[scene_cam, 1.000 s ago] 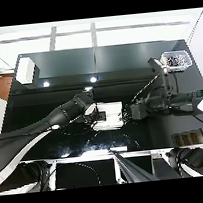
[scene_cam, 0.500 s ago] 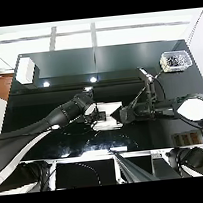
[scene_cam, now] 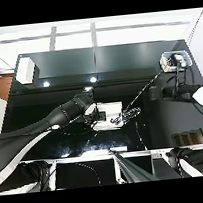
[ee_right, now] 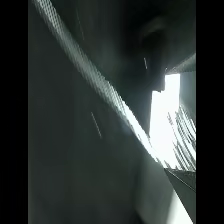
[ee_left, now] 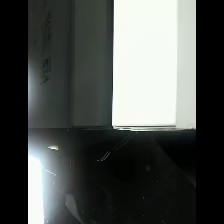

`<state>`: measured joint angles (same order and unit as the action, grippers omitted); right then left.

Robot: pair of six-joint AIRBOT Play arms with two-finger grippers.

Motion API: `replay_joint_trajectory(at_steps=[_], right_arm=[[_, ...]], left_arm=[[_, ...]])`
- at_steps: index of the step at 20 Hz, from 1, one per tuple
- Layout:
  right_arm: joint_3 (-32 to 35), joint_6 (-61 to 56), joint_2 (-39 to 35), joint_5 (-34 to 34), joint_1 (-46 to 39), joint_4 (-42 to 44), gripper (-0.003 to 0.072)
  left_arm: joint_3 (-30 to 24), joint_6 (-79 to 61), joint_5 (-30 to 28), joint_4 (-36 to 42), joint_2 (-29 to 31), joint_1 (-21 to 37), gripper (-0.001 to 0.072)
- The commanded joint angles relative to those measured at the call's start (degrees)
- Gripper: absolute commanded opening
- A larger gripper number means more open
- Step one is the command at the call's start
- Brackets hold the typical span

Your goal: Fold the box and place the chain.

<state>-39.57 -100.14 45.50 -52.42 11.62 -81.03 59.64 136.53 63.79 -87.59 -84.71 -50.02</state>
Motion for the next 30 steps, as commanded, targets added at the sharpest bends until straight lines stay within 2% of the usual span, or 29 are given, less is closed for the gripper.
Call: replay_joint_trajectory(at_steps=[1,4,6,9,13,14,16,20,21,24,27,30], right_arm=[[0.4,0.3,7.0,10.1,-9.2,-8.6,0.0701],[-0.6,-0.1,15.3,19.1,-12.0,-7.5,0.0701],[-2.4,-5.8,20.6,23.6,-14.0,-7.4,0.0701],[-7.8,-15.1,29.5,24.4,-17.3,-7.4,0.0699],[-16.1,-15.2,39.1,24.3,-17.1,-2.9,0.069],[-17.7,-15.2,40.9,24.2,-16.9,-1.9,0.0669],[-19.4,-15.2,43.0,24.8,-16.7,-0.9,0.0633],[-19.6,-15.2,44.3,26.0,-16.7,-0.9,0.0633],[-19.6,-15.2,44.3,26.6,-16.7,-0.9,0.0605],[-19.6,-15.1,44.3,26.8,-16.6,-0.8,0.0047],[-19.7,-14.3,42.7,23.3,-16.7,-1.6,0.0029],[-19.7,-7.9,37.0,18.5,-17.2,-5.0,0.0028]], left_arm=[[0.0,0.0,-0.1,0.0,0.0,0.0,0.0035],[0.0,0.0,-0.1,0.0,0.0,0.0,0.0035],[0.0,0.0,-0.1,0.0,0.0,0.0,0.0035],[0.0,0.0,-0.3,0.0,0.0,0.0,0.0035],[0.0,0.0,-0.3,0.0,0.0,0.0,0.0035],[0.0,0.0,-0.3,0.0,0.0,0.0,0.0035],[0.0,0.0,-0.3,-0.2,0.0,0.0,0.0035],[0.0,0.0,-0.5,-0.4,0.0,0.0,0.0035],[0.0,0.0,-0.5,-0.4,0.0,0.0,0.0035],[0.0,0.0,-0.5,-0.4,0.0,0.0,0.0035],[0.0,0.0,-0.4,-0.3,0.0,0.0,0.0035],[0.0,0.0,-0.3,-0.4,0.0,0.0,0.0035]])
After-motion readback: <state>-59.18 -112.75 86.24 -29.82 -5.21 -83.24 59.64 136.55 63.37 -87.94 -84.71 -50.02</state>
